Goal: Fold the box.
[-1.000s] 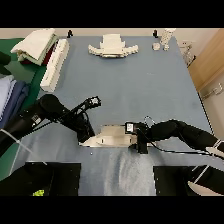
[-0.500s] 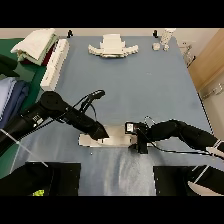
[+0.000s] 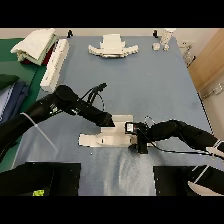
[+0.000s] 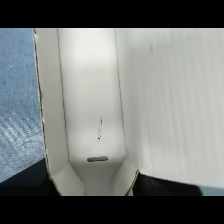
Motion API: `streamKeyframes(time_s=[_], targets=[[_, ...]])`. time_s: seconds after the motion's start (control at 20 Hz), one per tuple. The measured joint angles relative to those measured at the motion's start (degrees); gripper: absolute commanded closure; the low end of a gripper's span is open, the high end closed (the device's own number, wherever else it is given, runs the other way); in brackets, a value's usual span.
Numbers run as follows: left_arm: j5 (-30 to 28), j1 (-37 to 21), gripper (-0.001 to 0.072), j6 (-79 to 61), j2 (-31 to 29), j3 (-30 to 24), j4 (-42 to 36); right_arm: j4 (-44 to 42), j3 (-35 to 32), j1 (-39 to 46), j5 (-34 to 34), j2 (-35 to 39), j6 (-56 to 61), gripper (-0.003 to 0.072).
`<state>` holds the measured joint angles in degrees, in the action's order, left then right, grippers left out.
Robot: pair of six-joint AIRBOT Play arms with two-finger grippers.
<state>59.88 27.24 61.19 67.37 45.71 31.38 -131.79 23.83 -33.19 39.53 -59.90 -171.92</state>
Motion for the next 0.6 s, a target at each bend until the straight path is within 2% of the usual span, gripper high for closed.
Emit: streamKeyframes(time_s=[0.2,0.6], targets=[[-1.2,-0.2,0.0695,1.0,4.7,0.2,-0.1,0.0,0.0,0.0,0.0,0.0,0.0,0.0172],[-2.3,-0.3,0.0695,1.4,9.4,0.3,-0.4,0.0,0.0,0.0,0.0,0.0,0.0,0.0172]])
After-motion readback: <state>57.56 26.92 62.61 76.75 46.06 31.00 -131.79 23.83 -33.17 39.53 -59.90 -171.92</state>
